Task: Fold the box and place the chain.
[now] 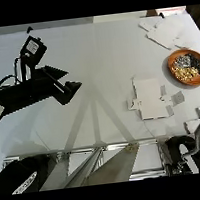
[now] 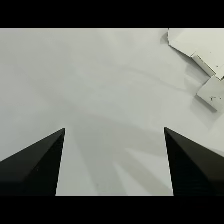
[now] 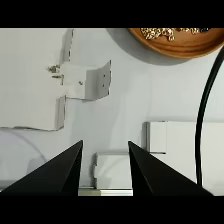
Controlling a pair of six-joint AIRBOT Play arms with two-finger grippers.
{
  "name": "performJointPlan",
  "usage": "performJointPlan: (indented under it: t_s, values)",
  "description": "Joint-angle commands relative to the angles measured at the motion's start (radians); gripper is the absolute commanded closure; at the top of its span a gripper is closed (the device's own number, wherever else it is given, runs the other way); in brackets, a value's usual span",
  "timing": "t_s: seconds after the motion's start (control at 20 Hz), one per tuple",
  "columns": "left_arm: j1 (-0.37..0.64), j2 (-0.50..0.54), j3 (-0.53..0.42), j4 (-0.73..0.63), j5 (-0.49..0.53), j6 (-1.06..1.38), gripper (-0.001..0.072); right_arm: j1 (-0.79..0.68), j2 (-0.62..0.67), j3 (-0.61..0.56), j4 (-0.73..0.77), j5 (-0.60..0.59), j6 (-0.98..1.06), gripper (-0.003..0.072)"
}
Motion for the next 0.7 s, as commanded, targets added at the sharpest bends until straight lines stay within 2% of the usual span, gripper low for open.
performJointPlan:
  t_s: [0.0, 0.2, 0.4, 0.5, 0.65]
  values:
    - [0.000, 0.001, 0.001, 0.000, 0.000, 0.000, 0.0014, 0.001, -0.032, -0.127, -0.029, -0.059, 0.051, 0.0306]
    - [0.000, 0.001, 0.001, 0.000, 0.000, 0.000, 0.0014, 0.001, -0.221, -0.154, -0.075, -0.145, 0.101, 0.0306]
    - [0.000, 0.001, 0.001, 0.000, 0.000, 0.000, 0.0014, 0.001, -0.516, -0.153, -0.073, -0.161, 0.102, 0.0297]
    - [0.000, 0.001, 0.001, 0.000, 0.000, 0.000, 0.0014, 0.001, -0.636, -0.150, -0.074, -0.233, 0.101, 0.0296]
    - [0.000, 0.001, 0.001, 0.000, 0.000, 0.000, 0.0014, 0.001, -0.745, -0.140, -0.083, -0.369, 0.102, 0.0296]
